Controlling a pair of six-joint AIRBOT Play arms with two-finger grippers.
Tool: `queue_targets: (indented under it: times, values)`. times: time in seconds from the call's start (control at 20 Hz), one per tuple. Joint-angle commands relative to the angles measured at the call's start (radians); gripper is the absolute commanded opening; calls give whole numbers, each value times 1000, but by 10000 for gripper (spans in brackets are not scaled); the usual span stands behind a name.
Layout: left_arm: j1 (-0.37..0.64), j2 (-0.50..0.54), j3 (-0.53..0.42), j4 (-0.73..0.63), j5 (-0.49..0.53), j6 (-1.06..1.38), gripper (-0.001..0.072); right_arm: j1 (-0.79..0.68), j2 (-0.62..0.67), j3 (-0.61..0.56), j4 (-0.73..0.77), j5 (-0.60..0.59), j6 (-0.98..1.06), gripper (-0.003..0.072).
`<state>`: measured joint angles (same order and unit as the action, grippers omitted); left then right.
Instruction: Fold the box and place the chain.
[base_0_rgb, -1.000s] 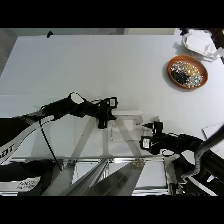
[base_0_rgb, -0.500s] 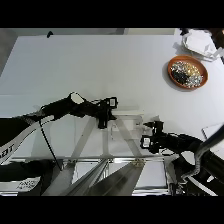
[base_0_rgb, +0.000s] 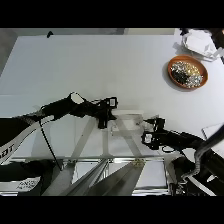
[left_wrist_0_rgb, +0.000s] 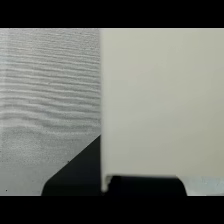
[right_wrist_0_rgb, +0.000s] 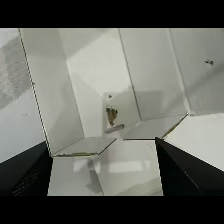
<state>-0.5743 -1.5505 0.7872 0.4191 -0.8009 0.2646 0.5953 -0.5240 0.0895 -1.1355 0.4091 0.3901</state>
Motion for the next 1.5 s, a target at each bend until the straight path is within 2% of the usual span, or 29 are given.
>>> queue_targets:
  times: [0.0, 0.2, 0.55, 1.0, 1.45]
  values:
    - [-1, 0, 0, 0, 0, 0, 10, -48, -1, 18, 77, 60, -90, 698]
    - [-1, 0, 0, 0, 0, 0, 10, -102, -9, 47, 115, 156, -138, 698]
    - [-1, 0, 0, 0, 0, 0, 10, -167, -89, 78, 171, 142, -142, 696]
    - [-1, 0, 0, 0, 0, 0, 10, -199, -251, 169, 241, 133, -340, 696]
    - [-1, 0, 0, 0, 0, 0, 10, -340, -309, 216, 364, 314, -508, 696]
